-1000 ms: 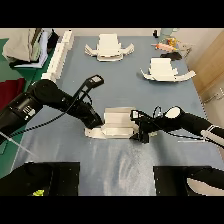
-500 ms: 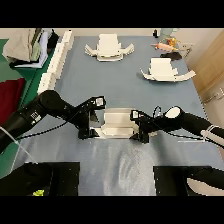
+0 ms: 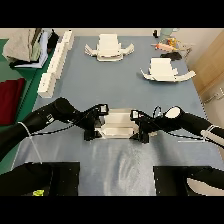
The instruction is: Fold the box.
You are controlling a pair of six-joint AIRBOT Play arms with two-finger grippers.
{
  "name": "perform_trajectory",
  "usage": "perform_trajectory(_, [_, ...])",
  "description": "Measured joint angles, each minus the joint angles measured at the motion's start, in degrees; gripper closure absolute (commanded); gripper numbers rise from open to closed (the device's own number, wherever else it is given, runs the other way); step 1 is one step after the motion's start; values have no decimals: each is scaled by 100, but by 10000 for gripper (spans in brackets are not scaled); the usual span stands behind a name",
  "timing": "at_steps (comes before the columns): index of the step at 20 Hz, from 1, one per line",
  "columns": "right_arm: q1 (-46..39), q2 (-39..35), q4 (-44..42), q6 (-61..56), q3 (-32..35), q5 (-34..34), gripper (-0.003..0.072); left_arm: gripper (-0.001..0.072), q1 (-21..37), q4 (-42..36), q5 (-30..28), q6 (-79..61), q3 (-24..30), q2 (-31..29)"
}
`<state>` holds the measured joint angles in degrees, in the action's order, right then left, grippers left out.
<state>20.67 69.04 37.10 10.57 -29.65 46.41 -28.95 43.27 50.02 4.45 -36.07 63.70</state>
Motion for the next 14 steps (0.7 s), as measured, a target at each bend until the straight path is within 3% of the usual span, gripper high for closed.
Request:
perform_trajectory(1, [0, 0, 0, 0, 0, 0, 146, 249, -48, -35, -107, -17, 2, 70])
perform_trajectory(2, [0, 2, 2, 2, 0, 2, 146, 446, -92, -70, -168, -22, 7, 127])
perform_trajectory(3, [0, 0, 0, 2, 0, 0, 146, 536, -140, -105, -258, -35, 13, 173])
perform_trajectory(14, [0, 2, 2, 0, 0, 2, 146, 538, -466, -782, -820, -503, 17, 323])
